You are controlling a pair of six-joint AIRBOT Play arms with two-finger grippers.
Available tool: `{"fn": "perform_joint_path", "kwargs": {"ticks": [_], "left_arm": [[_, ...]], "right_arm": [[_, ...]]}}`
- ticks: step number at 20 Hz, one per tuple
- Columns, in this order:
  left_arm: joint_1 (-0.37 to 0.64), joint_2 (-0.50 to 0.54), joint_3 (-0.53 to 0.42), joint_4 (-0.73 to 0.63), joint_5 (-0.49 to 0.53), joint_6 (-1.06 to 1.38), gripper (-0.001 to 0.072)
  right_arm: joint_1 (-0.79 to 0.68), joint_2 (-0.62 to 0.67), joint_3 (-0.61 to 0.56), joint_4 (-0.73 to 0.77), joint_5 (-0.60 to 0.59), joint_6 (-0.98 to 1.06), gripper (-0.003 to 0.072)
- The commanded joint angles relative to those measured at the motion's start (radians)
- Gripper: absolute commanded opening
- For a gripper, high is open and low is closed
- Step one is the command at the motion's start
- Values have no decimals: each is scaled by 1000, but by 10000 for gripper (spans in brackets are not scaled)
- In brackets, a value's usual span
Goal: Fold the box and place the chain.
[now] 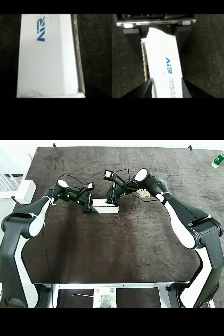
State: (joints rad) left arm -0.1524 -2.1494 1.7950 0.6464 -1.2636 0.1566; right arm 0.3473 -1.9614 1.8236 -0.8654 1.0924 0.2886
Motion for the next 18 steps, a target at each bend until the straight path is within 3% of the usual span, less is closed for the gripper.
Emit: {"fn": "perform_joint_path", "kwargs": {"ticks": [1,13,15,18], "left_arm": [[0,0,1,0,0,1,489],[0,0,1,0,0,1,488],[0,0,1,0,0,1,488],[0,0,1,0,0,1,489]], "right_arm": [[0,0,-4,0,0,-1,389],[6,0,-58,1,11,17,394],[0,0,-58,45,59,-14,514],[-24,0,-56,132,83,-39,514]]}}
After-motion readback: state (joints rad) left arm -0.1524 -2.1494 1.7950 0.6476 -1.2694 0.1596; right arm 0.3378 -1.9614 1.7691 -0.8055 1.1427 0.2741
